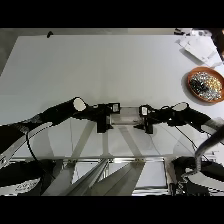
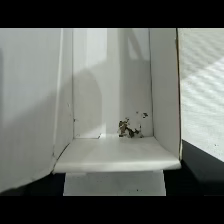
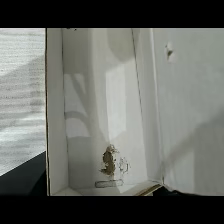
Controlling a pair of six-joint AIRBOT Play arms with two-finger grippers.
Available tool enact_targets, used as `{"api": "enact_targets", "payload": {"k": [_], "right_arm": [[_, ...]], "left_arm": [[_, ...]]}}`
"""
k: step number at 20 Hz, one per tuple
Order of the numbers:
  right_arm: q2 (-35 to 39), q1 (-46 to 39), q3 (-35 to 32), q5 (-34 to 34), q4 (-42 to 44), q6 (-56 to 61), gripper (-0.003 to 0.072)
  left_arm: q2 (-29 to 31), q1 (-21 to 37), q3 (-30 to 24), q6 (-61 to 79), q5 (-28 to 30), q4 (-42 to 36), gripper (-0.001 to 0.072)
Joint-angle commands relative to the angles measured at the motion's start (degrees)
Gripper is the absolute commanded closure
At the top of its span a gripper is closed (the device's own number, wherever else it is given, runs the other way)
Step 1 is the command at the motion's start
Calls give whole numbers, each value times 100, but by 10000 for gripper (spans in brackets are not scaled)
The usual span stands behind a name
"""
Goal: Fold the box and place the chain.
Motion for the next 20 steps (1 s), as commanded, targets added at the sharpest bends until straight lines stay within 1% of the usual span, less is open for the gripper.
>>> {"api": "enact_targets", "payload": {"k": [1,2,4,7,8,9,10,12,14,15,16,17,20], "right_arm": [[0,2,-2,7,-2,0,273],[0,2,-2,7,-2,0,273],[0,2,-2,7,-2,0,273],[0,2,-2,7,-2,0,273],[0,2,-2,7,-2,0,273],[0,2,-2,7,-2,0,273],[0,2,-2,7,-2,0,273],[0,2,-2,7,-2,0,273],[0,2,-2,7,-2,0,273],[0,2,-2,7,-2,0,273],[0,2,-2,7,-2,0,273],[0,2,-2,7,-2,0,273],[0,2,-2,7,-2,0,273]], "left_arm": [[-2,59,-4,-109,90,-17,380],[0,101,-4,-254,116,-17,282],[2,153,-4,-514,125,-17,181],[2,153,-42,-588,131,-22,171],[4,153,-105,-581,168,-24,144],[11,153,-190,-581,238,-22,84],[20,153,-293,-581,341,-42,65],[39,153,-444,-570,501,-131,66],[48,140,-463,-481,531,-129,81],[48,140,-463,-289,529,-133,100],[48,140,-463,-105,525,-131,159],[48,133,-463,122,501,-127,181],[48,66,-463,817,382,-127,181]]}}
